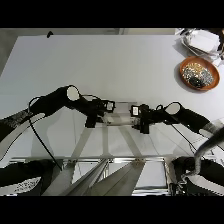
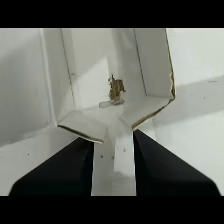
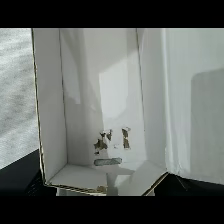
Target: Fold the box and place the chain.
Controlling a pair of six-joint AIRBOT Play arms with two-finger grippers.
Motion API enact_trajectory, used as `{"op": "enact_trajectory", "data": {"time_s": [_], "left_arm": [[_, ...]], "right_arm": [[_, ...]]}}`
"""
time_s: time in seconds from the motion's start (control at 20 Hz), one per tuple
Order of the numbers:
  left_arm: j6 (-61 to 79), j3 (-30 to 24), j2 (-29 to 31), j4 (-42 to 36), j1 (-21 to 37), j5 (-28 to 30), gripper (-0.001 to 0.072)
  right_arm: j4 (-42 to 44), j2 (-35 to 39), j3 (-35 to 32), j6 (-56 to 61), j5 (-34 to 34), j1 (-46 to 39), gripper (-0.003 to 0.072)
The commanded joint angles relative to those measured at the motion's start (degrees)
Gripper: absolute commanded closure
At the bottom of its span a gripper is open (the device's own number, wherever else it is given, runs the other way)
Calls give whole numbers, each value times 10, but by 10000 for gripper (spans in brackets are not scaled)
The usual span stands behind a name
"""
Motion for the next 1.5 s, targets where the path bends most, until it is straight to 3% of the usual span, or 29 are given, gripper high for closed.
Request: {"op": "enact_trajectory", "data": {"time_s": [0.0,0.05,0.7,0.8,0.95,1.1,1.15,1.25,1.45], "left_arm": [[5,0,-1,-22,-8,17,503],[5,0,-1,-26,-10,18,562],[0,-1,-32,-79,-56,78,581],[0,-1,-36,-79,-60,77,553],[0,-1,-36,-78,-60,71,435],[-23,-1,-32,-76,-60,62,441],[-45,-1,-29,-73,-59,61,468],[-76,-1,-20,-50,-53,33,699],[-133,-1,4,-27,-26,-20,706]], "right_arm": [[0,0,0,0,0,0,388],[0,0,0,0,0,0,388],[0,0,0,0,0,0,388],[0,0,0,0,0,0,388],[0,0,0,0,0,0,388],[0,0,0,0,0,0,388],[0,0,0,0,0,0,388],[0,0,0,0,0,0,388],[0,0,0,0,0,0,388]]}}
